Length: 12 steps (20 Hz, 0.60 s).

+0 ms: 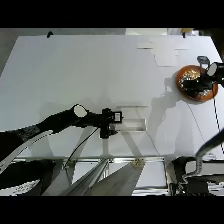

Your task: Fold the box and place the chain.

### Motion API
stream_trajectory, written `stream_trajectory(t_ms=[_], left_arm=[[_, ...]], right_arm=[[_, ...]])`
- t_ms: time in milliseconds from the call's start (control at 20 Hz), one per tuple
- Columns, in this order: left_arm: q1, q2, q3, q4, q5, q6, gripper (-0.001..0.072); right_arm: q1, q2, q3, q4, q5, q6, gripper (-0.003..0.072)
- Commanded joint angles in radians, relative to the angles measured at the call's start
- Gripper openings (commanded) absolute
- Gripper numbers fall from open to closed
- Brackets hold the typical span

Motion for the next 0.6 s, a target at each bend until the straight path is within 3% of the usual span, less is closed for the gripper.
stream_trajectory(t_ms=[0,300,550], left_arm=[[0.0,0.001,0.0,0.0,0.0,0.0,0.0133],[0.0,0.001,0.0,0.0,0.0,0.0,0.0133],[0.0,0.001,0.0,0.0,0.0,0.0,0.0133]], right_arm=[[0.0,-0.001,0.0,-0.003,0.003,0.015,0.0015],[0.0,0.041,0.0,-0.004,0.045,0.011,0.0013],[0.0,0.312,0.0,0.049,0.14,-0.059,0.0013]])
